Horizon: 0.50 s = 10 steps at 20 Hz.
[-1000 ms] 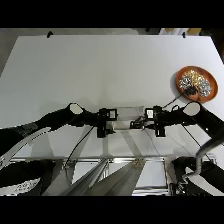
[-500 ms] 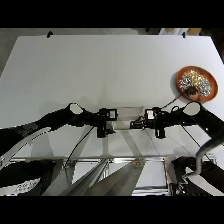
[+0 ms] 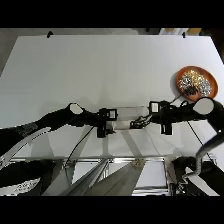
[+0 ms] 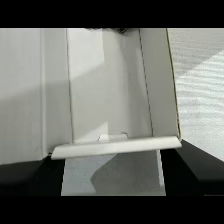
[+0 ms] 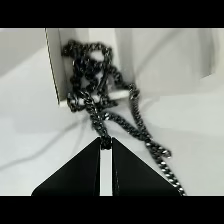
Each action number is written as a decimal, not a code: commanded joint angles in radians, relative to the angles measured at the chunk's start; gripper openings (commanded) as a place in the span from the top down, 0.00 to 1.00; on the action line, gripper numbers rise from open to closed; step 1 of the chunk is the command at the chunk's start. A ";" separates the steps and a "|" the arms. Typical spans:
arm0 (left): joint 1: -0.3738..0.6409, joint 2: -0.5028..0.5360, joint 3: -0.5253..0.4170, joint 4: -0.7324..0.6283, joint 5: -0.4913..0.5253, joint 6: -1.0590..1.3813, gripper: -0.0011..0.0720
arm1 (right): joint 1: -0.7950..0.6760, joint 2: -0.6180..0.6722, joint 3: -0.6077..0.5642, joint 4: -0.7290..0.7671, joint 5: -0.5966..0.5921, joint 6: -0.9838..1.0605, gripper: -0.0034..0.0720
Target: Fold the box and place the chain.
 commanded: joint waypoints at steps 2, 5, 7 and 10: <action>0.000 0.001 0.001 0.000 0.000 0.000 0.70 | 0.001 0.028 0.164 0.196 0.205 0.113 0.93; 0.000 0.001 0.001 0.000 0.000 0.000 0.70 | 0.041 0.028 0.191 0.311 0.227 0.122 0.93; 0.000 0.001 0.001 0.000 0.000 0.000 0.70 | 0.083 0.028 0.191 0.352 0.216 0.122 0.93; 0.000 0.001 0.001 0.000 0.000 0.000 0.70 | 0.139 0.027 0.191 0.394 0.119 0.122 0.93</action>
